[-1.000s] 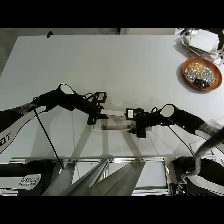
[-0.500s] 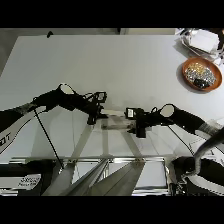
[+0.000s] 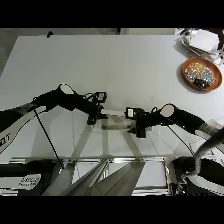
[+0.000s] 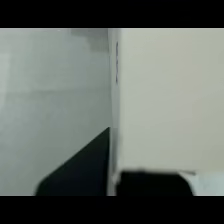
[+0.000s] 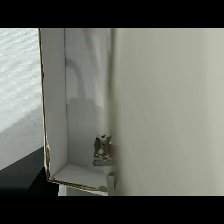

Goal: Fold the box and place the chain.

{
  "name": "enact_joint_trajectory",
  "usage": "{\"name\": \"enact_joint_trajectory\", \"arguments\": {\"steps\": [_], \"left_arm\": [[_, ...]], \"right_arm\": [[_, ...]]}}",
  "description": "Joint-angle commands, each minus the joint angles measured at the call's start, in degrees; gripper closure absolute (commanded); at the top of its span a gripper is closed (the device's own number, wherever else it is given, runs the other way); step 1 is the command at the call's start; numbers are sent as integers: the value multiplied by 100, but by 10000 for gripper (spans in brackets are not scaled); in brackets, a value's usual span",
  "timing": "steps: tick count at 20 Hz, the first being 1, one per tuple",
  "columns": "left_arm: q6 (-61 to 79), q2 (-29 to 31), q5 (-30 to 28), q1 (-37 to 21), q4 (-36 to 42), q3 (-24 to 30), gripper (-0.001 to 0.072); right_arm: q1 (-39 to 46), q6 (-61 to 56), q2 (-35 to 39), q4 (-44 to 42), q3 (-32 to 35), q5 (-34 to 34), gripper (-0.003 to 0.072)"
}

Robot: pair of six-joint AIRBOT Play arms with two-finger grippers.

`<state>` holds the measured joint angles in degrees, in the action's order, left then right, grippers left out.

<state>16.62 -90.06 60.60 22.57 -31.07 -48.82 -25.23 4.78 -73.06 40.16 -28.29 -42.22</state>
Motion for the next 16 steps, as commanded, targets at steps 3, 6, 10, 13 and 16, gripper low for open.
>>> {"name": "enact_joint_trajectory", "arguments": {"steps": [3,6,10,13,16], "left_arm": [[-4,98,-267,-52,59,-2,255],[-11,380,-341,-168,-122,-2,175],[-345,992,-328,-487,-940,-2,175],[-887,1626,-59,-734,-1493,-2,180],[-1071,2212,568,-730,-1464,-2,401]], "right_arm": [[-4,-2,-2,-4,4,-2,366],[-4,-2,-2,-4,4,-2,366],[-4,-2,-2,-4,4,-2,366],[-4,-4,-2,-2,4,-2,366],[-4,-2,-2,-4,4,-2,366]]}}
